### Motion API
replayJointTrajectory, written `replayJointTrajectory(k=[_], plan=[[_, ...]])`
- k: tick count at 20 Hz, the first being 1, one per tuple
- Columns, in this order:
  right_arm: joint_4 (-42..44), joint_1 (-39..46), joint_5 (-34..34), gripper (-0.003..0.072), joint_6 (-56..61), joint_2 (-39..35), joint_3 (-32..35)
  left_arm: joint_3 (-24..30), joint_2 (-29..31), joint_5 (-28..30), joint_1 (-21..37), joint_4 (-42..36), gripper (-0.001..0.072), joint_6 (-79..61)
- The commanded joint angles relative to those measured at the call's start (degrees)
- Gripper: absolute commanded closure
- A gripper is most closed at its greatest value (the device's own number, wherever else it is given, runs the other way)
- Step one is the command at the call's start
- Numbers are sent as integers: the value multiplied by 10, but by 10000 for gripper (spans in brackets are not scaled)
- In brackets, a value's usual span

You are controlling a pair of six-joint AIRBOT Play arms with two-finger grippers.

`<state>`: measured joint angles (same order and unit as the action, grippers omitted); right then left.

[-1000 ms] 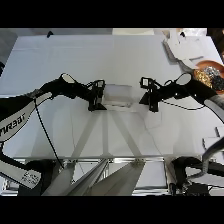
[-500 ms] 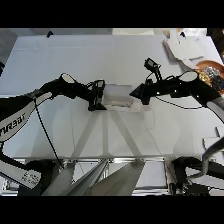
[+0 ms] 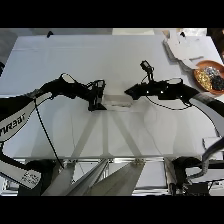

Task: Fold the box and place the chain.

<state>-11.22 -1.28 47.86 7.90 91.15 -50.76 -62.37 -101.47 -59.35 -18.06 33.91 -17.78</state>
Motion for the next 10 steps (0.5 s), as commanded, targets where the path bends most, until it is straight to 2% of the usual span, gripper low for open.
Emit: replayJointTrajectory(k=[1,4,6,10], plan=[[27,2,22,680,-9,17,-3,0,0,0,0,0,297,0],[22,8,77,675,-9,7,-19,0,0,0,0,0,298,0],[8,15,85,674,-9,-23,-20,0,0,0,0,0,298,0],[-106,42,85,674,-9,-129,-20,0,0,0,0,0,298,0]])
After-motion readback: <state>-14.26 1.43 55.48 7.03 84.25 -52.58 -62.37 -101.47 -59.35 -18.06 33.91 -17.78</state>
